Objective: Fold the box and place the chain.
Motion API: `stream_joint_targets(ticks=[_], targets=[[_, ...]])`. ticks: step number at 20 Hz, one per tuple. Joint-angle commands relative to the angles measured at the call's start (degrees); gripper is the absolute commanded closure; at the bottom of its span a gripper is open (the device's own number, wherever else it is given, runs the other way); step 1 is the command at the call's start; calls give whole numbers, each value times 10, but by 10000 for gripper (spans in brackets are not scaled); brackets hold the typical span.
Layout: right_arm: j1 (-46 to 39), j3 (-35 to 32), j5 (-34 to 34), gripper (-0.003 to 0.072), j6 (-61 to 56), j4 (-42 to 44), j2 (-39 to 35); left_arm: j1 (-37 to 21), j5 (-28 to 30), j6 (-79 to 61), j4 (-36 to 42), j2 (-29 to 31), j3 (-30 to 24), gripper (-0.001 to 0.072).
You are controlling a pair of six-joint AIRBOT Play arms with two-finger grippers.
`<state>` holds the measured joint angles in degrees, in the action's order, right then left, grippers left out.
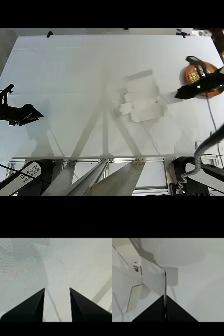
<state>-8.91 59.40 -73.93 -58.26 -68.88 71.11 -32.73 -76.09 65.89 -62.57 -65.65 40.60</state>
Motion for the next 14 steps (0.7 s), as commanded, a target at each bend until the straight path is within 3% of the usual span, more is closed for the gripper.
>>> stream_joint_targets(ticks=[1,8,11,14], targets=[[106,0,57,677,-45,43,-2,0,0,0,0,0,0,371],[261,0,166,676,-149,47,0,0,0,0,0,0,0,371],[286,-5,193,676,-230,37,8,0,0,0,0,0,0,371],[288,-50,208,677,-274,-26,8,0,0,0,0,0,0,371]])
